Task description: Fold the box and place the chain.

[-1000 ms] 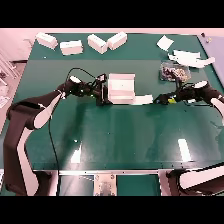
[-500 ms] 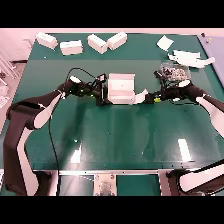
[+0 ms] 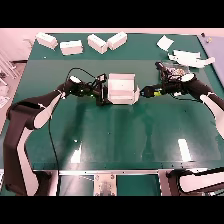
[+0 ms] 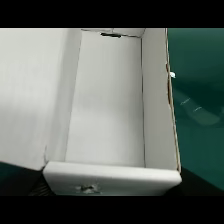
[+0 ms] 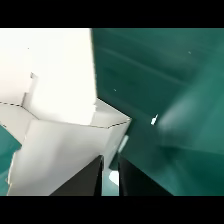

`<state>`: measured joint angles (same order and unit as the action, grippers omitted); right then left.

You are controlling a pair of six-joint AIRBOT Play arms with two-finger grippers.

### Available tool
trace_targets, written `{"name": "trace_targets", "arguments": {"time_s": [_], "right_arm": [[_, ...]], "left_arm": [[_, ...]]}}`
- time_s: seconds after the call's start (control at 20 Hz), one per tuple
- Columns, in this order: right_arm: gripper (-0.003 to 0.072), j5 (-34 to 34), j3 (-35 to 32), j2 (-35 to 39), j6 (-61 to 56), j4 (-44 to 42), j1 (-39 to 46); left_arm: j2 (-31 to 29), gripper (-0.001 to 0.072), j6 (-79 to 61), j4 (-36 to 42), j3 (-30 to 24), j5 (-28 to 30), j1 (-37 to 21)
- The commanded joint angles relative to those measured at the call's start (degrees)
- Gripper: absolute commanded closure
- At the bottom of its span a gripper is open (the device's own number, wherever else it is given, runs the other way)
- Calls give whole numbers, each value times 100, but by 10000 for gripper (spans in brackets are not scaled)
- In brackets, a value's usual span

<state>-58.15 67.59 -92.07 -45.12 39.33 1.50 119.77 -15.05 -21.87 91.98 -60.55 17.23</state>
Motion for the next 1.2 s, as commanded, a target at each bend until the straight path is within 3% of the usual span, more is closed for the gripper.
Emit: {"name": "trace_targets", "arguments": {"time_s": [0.0, 0.1, 0.2, 0.45, 0.55, 1.0, 1.15], "right_arm": [[539, -39, 20, 46, -31, -59, -72], [497, -39, 22, 46, -31, -61, -129], [360, -37, 22, 46, -31, -63, -173], [360, -13, 22, 44, -46, -61, -227], [311, 59, 22, 44, -136, -59, -262], [310, 520, 22, 44, -699, 251, -549], [259, 643, 24, 44, -741, 380, -634]], "left_arm": [[0, 147, 0, 0, -2, 4, -2], [0, 148, 0, 0, -2, 4, -2], [0, 147, 0, 0, -2, 4, -2], [0, 148, 0, 0, -2, 4, -2], [0, 148, 0, 0, -2, 2, -2], [0, 147, 0, 0, -2, -2, -2], [0, 148, 0, 0, -2, -2, -2]]}}
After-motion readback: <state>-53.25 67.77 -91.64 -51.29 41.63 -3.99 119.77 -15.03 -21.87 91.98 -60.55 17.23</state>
